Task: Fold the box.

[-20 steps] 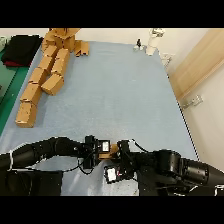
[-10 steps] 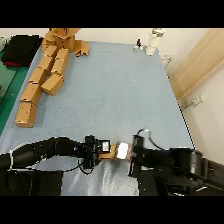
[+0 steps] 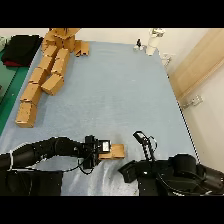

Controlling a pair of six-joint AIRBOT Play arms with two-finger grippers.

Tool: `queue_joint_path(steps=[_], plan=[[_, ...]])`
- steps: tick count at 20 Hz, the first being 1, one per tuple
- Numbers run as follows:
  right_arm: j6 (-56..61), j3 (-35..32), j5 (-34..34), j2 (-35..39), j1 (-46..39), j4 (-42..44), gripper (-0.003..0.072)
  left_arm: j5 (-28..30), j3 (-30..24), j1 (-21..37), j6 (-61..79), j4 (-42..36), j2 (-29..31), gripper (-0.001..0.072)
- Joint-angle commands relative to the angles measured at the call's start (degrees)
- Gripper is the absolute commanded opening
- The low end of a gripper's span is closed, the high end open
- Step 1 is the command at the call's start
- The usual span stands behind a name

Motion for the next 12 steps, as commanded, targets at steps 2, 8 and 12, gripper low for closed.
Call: queue_joint_path(steps=[2, 8, 12], plan=[[4.8, -6.2, 34.0, -2.3, -0.3, 10.1, 0.0002, 0.0, 0.0, 0.0, 0.0, 0.0, 0.0, 0.0351], [5.1, -6.1, 35.7, -9.9, -0.7, 9.3, 0.0001, 0.0, 0.0, 0.0, 0.0, 0.0, 0.0, 0.0351], [5.1, -6.1, 33.4, -10.0, -0.6, 9.2, 0.0001, 0.0, 0.0, 0.0, 0.0, 0.0, 0.0, 0.0351]])
